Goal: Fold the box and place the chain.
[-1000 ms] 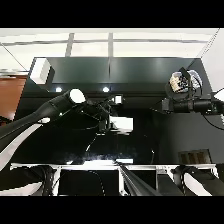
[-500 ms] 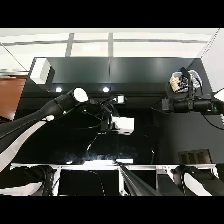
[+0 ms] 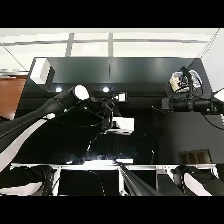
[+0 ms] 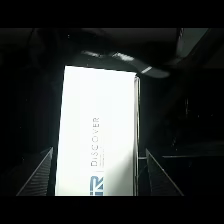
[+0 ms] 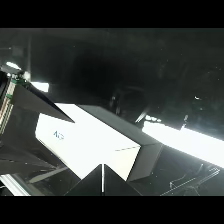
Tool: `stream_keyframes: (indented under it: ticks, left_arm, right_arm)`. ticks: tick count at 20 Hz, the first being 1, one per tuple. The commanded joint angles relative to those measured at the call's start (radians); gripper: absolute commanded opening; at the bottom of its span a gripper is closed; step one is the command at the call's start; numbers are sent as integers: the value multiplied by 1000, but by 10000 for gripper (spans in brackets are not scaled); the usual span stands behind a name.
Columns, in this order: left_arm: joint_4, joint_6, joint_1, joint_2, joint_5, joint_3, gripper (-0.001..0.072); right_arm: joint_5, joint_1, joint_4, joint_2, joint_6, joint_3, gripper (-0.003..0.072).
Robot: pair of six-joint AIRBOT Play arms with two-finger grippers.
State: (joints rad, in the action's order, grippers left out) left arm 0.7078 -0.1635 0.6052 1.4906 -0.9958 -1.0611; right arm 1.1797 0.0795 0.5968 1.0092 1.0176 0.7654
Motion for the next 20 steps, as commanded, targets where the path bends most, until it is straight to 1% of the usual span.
stream_keyframes:
  ticks: [1,12,15,17,20]
  left_arm:
    - [17,-2,0,17,0,-2,708]
    - [22,-24,18,23,2,-2,710]
    - [71,-24,36,27,48,-2,710]
    - [72,-24,50,39,82,-2,711]
    - [139,-24,73,71,83,-2,711]
  right_arm:
    - [-10,1,-1,-1,0,1,19]
    - [-15,1,-1,-1,0,1,19]
    - [-15,0,-2,-1,5,1,19]
    - [-15,1,-1,-1,8,1,19]
    - [-14,1,-1,-1,12,1,19]
